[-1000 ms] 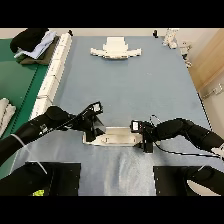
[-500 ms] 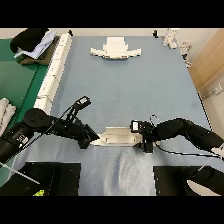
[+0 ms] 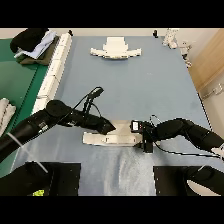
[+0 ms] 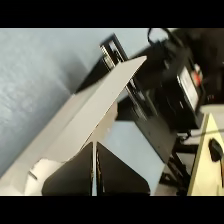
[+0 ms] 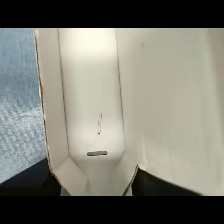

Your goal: Fold the box.

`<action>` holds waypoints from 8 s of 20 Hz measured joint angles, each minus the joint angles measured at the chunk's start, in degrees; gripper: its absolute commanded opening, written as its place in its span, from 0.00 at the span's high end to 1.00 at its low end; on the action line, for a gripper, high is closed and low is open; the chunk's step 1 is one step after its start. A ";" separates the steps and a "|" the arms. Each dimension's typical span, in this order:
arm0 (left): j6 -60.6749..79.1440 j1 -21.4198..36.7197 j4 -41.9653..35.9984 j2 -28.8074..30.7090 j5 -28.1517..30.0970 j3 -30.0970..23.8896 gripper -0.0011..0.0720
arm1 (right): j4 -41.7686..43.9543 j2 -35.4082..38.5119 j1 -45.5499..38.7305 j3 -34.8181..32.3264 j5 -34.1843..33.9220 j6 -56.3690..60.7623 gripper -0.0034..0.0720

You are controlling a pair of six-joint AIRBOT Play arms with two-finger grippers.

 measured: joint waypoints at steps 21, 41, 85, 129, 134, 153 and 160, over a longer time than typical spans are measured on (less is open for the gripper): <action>-10.95 -0.48 1.07 -20.26 -0.11 6.14 0.91 | -0.02 0.00 0.00 0.00 -0.02 -0.02 0.27; 3.54 -0.15 24.46 10.16 -18.78 7.02 0.96 | -0.02 -0.02 0.02 -0.02 -0.02 0.02 0.27; 45.33 -5.14 17.33 -0.81 5.11 -7.26 0.87 | -0.02 -0.02 0.02 -0.02 -0.02 0.00 0.27; -32.46 6.93 51.19 16.98 -12.48 -6.21 0.97 | 0.00 -0.02 0.02 -0.02 -0.02 0.04 0.27; -34.62 21.27 40.11 14.25 -15.69 -8.90 0.97 | 0.00 0.00 0.02 -0.02 -0.02 0.02 0.27; -27.34 9.20 12.85 4.52 -2.47 -13.73 0.96 | 0.00 -0.02 0.02 -0.02 -0.02 0.00 0.27; -27.02 8.72 11.91 4.52 -4.42 -10.40 0.44 | -0.02 0.00 0.02 -0.02 -0.02 0.00 0.27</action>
